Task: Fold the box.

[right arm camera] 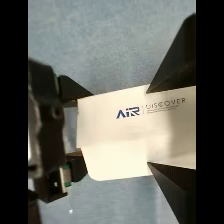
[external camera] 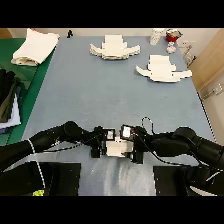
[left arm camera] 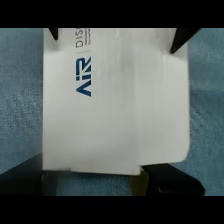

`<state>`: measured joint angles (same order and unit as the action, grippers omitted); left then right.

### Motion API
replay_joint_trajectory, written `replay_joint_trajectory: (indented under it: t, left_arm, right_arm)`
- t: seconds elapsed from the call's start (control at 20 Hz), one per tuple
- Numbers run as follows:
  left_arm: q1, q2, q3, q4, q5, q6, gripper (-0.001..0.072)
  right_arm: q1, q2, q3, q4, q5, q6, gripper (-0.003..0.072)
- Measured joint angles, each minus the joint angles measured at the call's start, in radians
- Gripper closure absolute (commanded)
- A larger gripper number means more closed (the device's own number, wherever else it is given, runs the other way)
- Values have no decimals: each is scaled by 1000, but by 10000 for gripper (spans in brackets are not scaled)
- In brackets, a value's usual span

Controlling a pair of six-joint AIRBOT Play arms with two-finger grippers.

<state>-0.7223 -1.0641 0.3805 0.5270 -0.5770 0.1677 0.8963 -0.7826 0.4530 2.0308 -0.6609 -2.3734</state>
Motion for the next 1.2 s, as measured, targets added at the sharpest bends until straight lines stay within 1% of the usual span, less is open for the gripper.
replay_joint_trajectory:
  t: [0.05, 0.1, 0.15, 0.4, 0.65, 0.7, 0.8, 1.0, 1.05, 1.15, 1.2]
  left_arm:
    - [0, 0, 0, 0, 0, 0, 344]
    - [0, 0, 0, 0, 0, 0, 344]
    - [0, 0, 0, 0, 0, 0, 344]
    - [0, 0, 0, -3, 2, -3, 344]
    - [0, 0, 0, -2, 2, -2, 344]
    - [0, 0, 0, -1, 2, 0, 344]
    - [0, 0, 0, -1, 1, 0, 344]
    - [0, 0, 0, 0, 1, 0, 344]
    - [0, 0, 0, 0, 1, 0, 344]
    - [0, 0, 0, 0, 1, 0, 344]
    - [0, 0, 0, 0, 0, 0, 344]
  right_arm:
    - [6, -11, 1, -26, 3, -2, 43]
    - [10, -20, 4, -55, 9, -5, 140]
    - [13, -26, 10, -79, 14, -8, 176]
    - [21, -40, 48, -159, 0, -10, 176]
    - [21, -37, 78, -184, 3, -10, 177]
    - [21, -34, 81, -192, 9, -11, 181]
    - [22, -25, 84, -192, 5, -11, 212]
    - [22, -16, 87, -194, 2, -10, 215]
    - [22, -15, 87, -194, 0, -10, 238]
    - [22, -13, 87, -190, -5, -10, 241]
    - [22, -13, 87, -186, -10, -11, 300]
